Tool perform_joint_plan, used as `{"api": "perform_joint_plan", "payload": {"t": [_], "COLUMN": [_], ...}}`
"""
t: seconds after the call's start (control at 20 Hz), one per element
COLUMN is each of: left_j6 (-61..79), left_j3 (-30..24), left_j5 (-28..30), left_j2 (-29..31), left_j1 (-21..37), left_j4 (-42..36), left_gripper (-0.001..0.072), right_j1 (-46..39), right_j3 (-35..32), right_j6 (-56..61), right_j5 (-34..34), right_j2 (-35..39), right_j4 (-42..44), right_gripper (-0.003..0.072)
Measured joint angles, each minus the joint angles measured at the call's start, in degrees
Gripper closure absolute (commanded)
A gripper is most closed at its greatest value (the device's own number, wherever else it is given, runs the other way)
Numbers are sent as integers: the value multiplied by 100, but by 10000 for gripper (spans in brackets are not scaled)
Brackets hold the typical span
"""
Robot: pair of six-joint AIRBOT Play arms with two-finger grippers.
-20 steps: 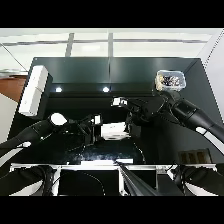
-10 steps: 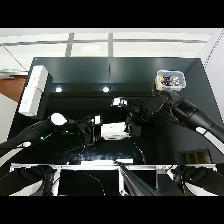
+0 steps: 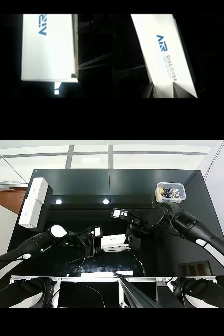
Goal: Fold the box and place the chain.
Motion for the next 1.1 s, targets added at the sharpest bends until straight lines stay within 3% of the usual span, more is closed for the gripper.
{"api": "perform_joint_plan", "payload": {"t": [1.1], "left_j6": [-7], "left_j3": [0], "left_j5": [4], "left_j2": [0], "left_j1": [4], "left_j4": [0], "left_gripper": [306], "right_j1": [-9], "right_j3": [-4], "right_j6": [254], "right_j5": [190], "right_j2": [13], "right_j4": [-2], "right_gripper": [443]}}
